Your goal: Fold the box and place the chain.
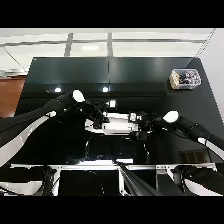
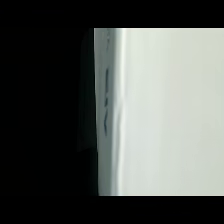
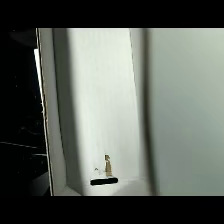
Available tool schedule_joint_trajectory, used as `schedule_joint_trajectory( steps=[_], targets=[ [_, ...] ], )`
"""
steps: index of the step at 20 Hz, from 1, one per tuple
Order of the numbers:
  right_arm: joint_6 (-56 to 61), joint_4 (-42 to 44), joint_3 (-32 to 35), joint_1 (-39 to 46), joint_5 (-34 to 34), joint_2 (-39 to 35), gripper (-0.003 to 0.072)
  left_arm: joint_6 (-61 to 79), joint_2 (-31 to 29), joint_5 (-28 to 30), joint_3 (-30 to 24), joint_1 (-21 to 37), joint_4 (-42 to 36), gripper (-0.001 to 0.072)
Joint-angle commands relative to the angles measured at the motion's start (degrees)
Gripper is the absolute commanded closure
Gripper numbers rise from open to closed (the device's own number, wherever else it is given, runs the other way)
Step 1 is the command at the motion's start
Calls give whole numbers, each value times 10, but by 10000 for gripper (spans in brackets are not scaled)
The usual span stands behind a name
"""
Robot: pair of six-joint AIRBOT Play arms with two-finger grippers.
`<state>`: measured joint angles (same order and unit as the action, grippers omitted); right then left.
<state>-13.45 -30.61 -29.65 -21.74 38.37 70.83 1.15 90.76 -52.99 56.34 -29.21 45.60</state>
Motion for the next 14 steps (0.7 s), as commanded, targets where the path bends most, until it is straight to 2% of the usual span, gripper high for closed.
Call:
schedule_joint_trajectory(
  steps=[1, 2, 3, 4, 5, 6, 7, 8, 11, 12, 13, 14],
  targets=[
    [0, 0, 0, -1, -2, 0, 264, -5, -3, -10, 0, 3, 0, 671],
    [0, 0, 0, -1, -2, 0, 264, -12, -7, -16, 0, 5, 0, 534],
    [1, 0, 0, -1, -2, 0, 264, -29, -13, -17, 0, 6, 2, 289],
    [0, 0, 0, -1, -2, 0, 264, -47, -21, -17, 0, 9, 5, 108],
    [1, 0, 0, -1, -2, 0, 264, -63, -31, -18, 0, 13, 9, 32],
    [0, 0, 0, -1, -2, 0, 281, -82, -47, -24, 0, 17, 24, 16],
    [0, 0, 0, -1, -2, 0, 504, -98, -63, -31, 0, 22, 44, 16],
    [0, 0, 0, -1, -2, 0, 627, -128, -82, -41, 0, 28, 73, 16],
    [0, 0, 0, -1, -2, 0, 621, -264, -135, -98, 0, 47, 151, 19],
    [0, 0, 0, -1, -2, 0, 620, -311, -149, -130, 0, 54, 165, 71],
    [0, 0, 0, -1, -2, 0, 621, -361, -159, -167, 0, 61, 169, 310],
    [0, 1, 0, -1, -2, 0, 621, -399, -163, -205, 0, 66, 169, 620]
  ],
)
